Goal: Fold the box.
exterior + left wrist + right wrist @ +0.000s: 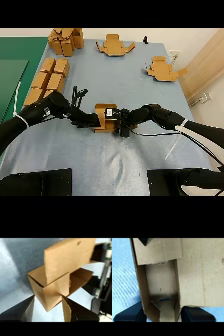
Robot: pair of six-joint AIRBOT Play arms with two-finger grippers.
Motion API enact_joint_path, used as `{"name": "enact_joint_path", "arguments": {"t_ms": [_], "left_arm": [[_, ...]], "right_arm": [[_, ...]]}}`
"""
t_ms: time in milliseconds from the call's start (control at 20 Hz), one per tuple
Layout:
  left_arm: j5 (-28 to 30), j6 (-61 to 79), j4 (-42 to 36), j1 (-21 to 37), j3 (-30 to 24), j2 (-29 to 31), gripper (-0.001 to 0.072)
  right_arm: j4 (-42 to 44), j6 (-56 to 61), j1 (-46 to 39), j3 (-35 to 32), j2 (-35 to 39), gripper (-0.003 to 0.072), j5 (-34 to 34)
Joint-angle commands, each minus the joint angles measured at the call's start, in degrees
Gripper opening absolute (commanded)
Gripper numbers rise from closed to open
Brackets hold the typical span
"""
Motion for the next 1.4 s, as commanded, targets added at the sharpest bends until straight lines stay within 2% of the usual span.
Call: {"name": "enact_joint_path", "arguments": {"t_ms": [0, 200, 450, 500, 650, 850, 900, 950, 1300, 1350], "left_arm": [[1.3, -12.2, 9.7, -3.6, 1.4, -0.1, 0.0528], [2.8, -17.6, 14.8, -6.4, 3.5, -1.3, 0.0527], [2.6, -22.8, 18.5, -9.7, 9.7, -7.5, 0.0524], [1.6, -25.1, 20.5, -10.8, 11.1, -8.9, 0.0464], [-5.9, -34.2, 29.9, -14.5, 15.7, -12.7, 0.0460], [-8.8, -42.5, 37.8, -17.6, 18.0, -13.3, 0.0456], [-8.9, -42.8, 38.4, -18.1, 18.1, -13.3, 0.0261], [-8.9, -42.5, 38.1, -18.2, 18.1, -13.3, 0.0025], [-7.3, -42.4, 34.6, -18.9, 18.1, -13.3, 0.0021], [-7.2, -42.3, 34.6, -19.1, 18.1, -13.3, 0.0099]], "right_arm": [[0.0, 0.0, 0.0, 0.0, 0.0, 0.0007, 0.0], [0.0, 0.0, 0.0, 0.0, 0.0, 0.0007, 0.0], [0.0, 0.0, 0.0, 0.0, 0.0, 0.0007, 0.0], [0.0, 0.0, 0.0, 0.0, 0.0, 0.0007, 0.0], [0.0, 0.0, 0.0, 0.0, 0.0, 0.0007, 0.0], [0.0, 0.0, 0.0, 0.0, 0.0, 0.0007, 0.1], [0.0, 0.0, 0.0, 0.0, 0.0, 0.0007, 0.0], [0.0, 0.0, 0.0, 0.0, 0.0, 0.0007, 0.0], [0.0, 0.0, 0.0, 0.0, 0.0, 0.0007, 0.0], [0.0, 0.0, 0.0, 0.0, 0.0, 0.0007, 0.0]]}}
